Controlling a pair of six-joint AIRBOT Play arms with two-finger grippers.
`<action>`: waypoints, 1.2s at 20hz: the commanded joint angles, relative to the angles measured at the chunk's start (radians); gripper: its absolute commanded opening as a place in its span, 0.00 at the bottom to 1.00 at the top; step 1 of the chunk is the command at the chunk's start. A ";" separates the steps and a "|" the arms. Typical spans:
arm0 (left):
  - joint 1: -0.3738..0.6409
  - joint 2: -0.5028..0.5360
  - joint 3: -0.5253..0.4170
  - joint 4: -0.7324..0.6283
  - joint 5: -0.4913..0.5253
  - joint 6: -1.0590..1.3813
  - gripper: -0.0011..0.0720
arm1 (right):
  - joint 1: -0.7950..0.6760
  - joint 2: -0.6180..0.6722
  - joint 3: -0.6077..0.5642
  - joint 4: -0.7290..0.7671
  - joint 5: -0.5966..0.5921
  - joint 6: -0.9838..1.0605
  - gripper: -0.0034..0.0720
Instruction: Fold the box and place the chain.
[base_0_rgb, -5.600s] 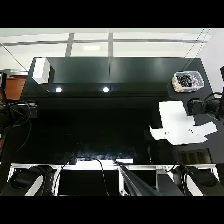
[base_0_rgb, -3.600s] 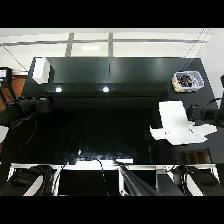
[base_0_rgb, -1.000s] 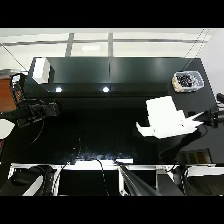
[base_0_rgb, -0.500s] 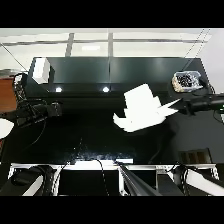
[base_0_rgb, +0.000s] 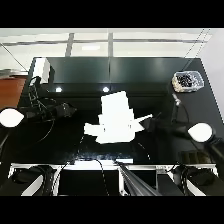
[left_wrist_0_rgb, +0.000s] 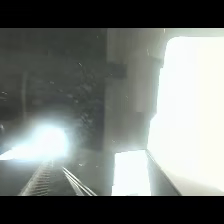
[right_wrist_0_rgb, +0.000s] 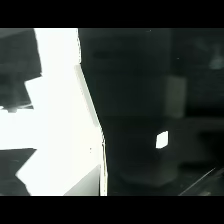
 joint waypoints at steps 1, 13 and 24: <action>0.046 -0.111 0.010 -0.199 -0.079 0.187 1.00 | 0.201 0.042 -0.090 -0.103 -0.262 0.043 0.07; 0.049 -0.609 0.076 -0.744 -0.261 1.004 1.00 | 0.219 0.042 -0.093 -0.096 -0.201 0.043 0.07; 0.008 -0.878 0.307 -0.631 -0.609 1.109 1.00 | 0.219 0.042 -0.093 -0.081 -0.200 0.042 0.07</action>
